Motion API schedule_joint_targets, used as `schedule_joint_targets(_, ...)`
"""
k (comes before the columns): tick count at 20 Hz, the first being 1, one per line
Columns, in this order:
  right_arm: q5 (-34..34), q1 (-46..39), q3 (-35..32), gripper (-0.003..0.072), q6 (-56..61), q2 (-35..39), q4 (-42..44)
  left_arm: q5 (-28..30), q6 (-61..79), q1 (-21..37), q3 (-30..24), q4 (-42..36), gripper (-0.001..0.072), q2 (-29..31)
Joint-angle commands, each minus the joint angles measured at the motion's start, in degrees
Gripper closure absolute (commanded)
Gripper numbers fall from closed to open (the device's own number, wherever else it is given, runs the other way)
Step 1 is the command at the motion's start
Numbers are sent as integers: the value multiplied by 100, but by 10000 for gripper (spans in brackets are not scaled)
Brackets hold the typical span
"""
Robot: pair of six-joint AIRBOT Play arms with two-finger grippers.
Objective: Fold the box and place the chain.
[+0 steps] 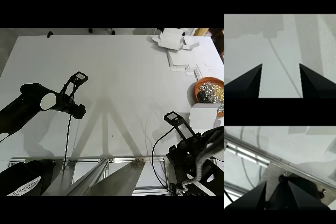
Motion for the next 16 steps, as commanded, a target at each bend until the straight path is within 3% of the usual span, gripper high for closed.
schedule_joint_targets(1,2,-2,0,393,2,-4,0,2,0,-2,-2,0,195,4)
schedule_joint_targets(9,-402,-2,0,393,2,-4,-168,0,0,-2,-2,0,195,4)
schedule_joint_targets(13,-839,-2,0,398,0,-4,210,0,0,-2,-2,2,195,2)
schedule_joint_targets(14,-1062,-2,2,477,7,-4,39,0,0,-2,-2,2,195,4)
schedule_joint_targets(15,-1132,-2,0,672,7,-7,-391,0,0,-2,-2,2,195,2)
schedule_joint_targets(16,-1036,-2,2,663,37,-11,-1014,0,0,-2,-2,0,195,2)
